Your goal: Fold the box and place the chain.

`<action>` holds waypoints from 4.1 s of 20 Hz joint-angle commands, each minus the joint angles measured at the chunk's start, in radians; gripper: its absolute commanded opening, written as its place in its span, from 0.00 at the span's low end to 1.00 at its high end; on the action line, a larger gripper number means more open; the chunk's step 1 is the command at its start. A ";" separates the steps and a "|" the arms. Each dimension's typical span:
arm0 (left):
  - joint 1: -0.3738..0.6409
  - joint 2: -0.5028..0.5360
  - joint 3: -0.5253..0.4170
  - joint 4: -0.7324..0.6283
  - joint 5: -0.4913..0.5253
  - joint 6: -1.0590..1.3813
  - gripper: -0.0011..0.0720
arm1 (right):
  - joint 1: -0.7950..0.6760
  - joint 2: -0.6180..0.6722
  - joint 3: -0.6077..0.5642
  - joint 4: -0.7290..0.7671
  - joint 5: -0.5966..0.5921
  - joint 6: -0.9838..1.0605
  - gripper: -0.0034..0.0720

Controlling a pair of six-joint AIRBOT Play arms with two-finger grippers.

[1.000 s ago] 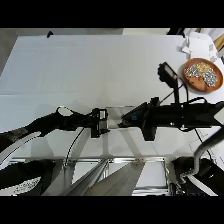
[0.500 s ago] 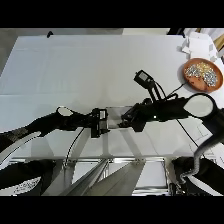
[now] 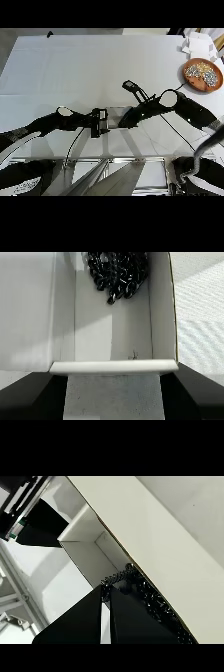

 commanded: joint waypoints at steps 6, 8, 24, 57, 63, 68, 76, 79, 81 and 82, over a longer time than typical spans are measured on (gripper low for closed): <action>0.000 0.000 0.000 0.000 0.000 0.000 0.38 | -0.002 0.115 0.000 0.002 -0.007 -0.003 0.29; 0.000 0.000 0.000 0.000 0.000 0.000 0.38 | -0.019 0.218 0.000 -0.045 0.006 0.008 0.28; 0.000 0.000 0.000 0.000 0.000 0.000 0.38 | -0.442 0.111 0.000 -0.435 0.151 0.387 0.44; 0.000 0.000 0.000 0.000 0.000 0.000 0.38 | -0.379 -0.132 0.000 -0.524 -0.006 0.416 0.06; 0.000 0.000 0.000 0.000 0.000 0.000 0.38 | -0.379 0.050 0.000 -0.500 0.050 0.396 0.06; 0.000 0.000 0.000 0.000 0.000 0.000 0.38 | -0.376 0.275 0.000 -0.306 0.146 0.279 0.06; 0.000 0.000 0.000 0.000 0.000 0.000 0.38 | -0.187 0.441 0.000 -0.221 0.186 0.220 0.06; 0.000 0.000 0.000 0.000 0.000 0.000 0.38 | -0.120 0.441 0.000 -0.101 0.174 0.196 0.06; 0.000 0.000 0.000 0.000 0.000 0.000 0.38 | -0.082 0.441 0.000 -0.031 0.142 0.169 0.06; 0.000 0.000 0.000 0.000 0.000 0.000 0.38 | -0.064 0.441 0.000 -0.014 0.118 0.164 0.06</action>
